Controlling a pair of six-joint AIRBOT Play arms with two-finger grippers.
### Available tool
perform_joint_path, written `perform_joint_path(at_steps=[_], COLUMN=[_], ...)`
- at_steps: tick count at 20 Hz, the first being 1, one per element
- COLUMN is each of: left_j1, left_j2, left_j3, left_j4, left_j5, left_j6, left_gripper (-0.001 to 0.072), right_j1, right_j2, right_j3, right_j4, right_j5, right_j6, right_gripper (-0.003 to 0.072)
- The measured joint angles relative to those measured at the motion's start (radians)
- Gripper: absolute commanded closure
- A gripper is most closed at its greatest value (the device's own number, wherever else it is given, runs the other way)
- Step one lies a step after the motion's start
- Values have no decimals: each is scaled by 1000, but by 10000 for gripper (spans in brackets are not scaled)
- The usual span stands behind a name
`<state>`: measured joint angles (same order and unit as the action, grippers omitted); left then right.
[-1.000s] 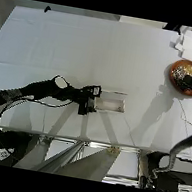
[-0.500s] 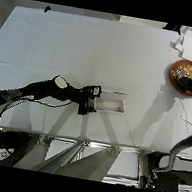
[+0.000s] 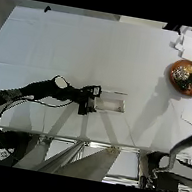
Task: Fold the box and place the chain.
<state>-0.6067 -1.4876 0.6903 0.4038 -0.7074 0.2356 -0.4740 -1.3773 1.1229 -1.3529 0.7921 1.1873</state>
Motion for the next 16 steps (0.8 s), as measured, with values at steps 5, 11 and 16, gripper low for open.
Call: perform_joint_path(at_steps=[5, 11, 16], left_j1=[0, 0, 0], left_j2=[0, 0, 0], left_j3=[0, 0, 0], left_j4=[0, 0, 0], left_j5=[0, 0, 0], left_j6=[0, 0, 0], left_gripper=[437, 437, 437], right_j1=[0, 0, 41], right_j2=[229, 470, 618], right_j3=[0, 0, 0], right_j4=[64, 290, 414], right_j5=[127, 363, 544], right_j6=[-39, -116, -141], right_gripper=[672, 672, 672])
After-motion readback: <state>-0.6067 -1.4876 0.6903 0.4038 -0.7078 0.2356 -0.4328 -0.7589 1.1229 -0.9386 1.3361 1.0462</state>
